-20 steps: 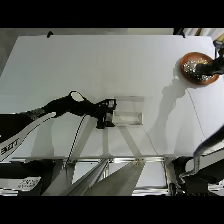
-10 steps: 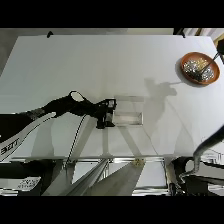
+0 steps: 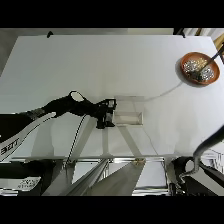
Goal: Fold the box and place the chain.
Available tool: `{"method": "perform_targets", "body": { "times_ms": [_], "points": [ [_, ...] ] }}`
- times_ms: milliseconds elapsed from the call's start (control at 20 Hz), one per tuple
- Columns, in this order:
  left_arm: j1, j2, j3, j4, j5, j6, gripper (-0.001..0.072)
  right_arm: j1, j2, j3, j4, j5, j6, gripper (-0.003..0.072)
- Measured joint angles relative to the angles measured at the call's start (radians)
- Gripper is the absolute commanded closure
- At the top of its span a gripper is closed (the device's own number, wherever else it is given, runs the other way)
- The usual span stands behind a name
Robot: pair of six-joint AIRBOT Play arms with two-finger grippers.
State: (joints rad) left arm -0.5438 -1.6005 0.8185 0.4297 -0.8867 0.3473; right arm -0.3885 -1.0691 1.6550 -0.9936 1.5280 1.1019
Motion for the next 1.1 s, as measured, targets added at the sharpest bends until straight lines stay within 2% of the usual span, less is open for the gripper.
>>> {"method": "perform_targets", "body": {
  "times_ms": [200, 550, 750, 1100],
  "points": [
    [0.000, 0.000, 0.000, 0.000, 0.000, 0.000, 0.0502, 0.000, 0.117, 0.000, 0.137, 0.120, -0.008, 0.0671],
    [0.000, 0.000, 0.000, 0.000, 0.000, 0.000, 0.0502, 0.019, 0.262, -0.047, 0.341, 0.221, -0.018, 0.0671],
    [0.000, 0.000, 0.000, 0.000, 0.000, 0.000, 0.0502, 0.127, 0.332, -0.234, 0.359, 0.211, -0.056, 0.0671],
    [0.000, 0.000, 0.000, 0.000, 0.000, 0.000, 0.0502, 0.372, 0.362, -0.636, 0.278, -0.025, -0.141, 0.0670]
  ]
}}
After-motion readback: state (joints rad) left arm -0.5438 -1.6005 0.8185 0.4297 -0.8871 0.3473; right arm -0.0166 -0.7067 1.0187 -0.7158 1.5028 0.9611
